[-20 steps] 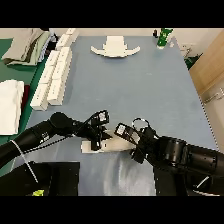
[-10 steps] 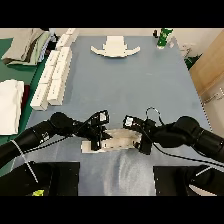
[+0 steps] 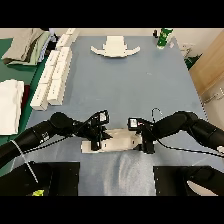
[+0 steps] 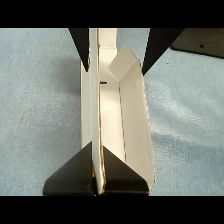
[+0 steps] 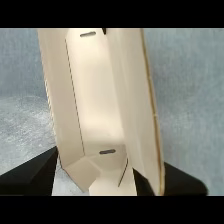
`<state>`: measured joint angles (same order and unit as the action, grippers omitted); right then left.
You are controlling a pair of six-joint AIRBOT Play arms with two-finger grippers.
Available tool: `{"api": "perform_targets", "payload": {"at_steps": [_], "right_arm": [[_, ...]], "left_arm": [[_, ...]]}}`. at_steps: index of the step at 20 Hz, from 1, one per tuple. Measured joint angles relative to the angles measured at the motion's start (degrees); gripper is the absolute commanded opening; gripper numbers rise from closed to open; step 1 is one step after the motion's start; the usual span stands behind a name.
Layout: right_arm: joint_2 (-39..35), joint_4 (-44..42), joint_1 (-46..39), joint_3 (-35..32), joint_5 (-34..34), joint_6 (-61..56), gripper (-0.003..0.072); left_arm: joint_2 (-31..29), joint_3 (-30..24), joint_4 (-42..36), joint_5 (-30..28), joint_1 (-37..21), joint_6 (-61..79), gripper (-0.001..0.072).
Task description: Fold the box.
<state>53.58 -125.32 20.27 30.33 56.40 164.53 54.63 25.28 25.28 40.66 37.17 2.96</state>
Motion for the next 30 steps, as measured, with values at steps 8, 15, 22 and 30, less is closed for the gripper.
{"api": "perform_targets", "payload": {"at_steps": [8, 15, 22, 30], "right_arm": [[1.3, 3.5, -0.6, 0.0, -0.7, 2.1, 0.0715], [6.2, 0.6, -0.6, 0.0, -3.3, 5.9, 0.0705], [9.0, -0.8, -0.5, -0.3, -4.9, 7.4, 0.0706], [9.6, -1.4, 0.1, -1.2, -5.3, 7.7, 0.0644]], "left_arm": [[0.0, 0.0, 0.0, 0.0, 0.0, 0.0, 0.0015], [0.0, 0.0, 0.0, 0.0, 0.0, 0.0, 0.0015], [0.0, 0.0, 0.0, 0.0, 0.0, 0.0, 0.0014], [0.0, 0.0, 0.0, 0.0, 0.0, 0.0, 0.0014]]}}
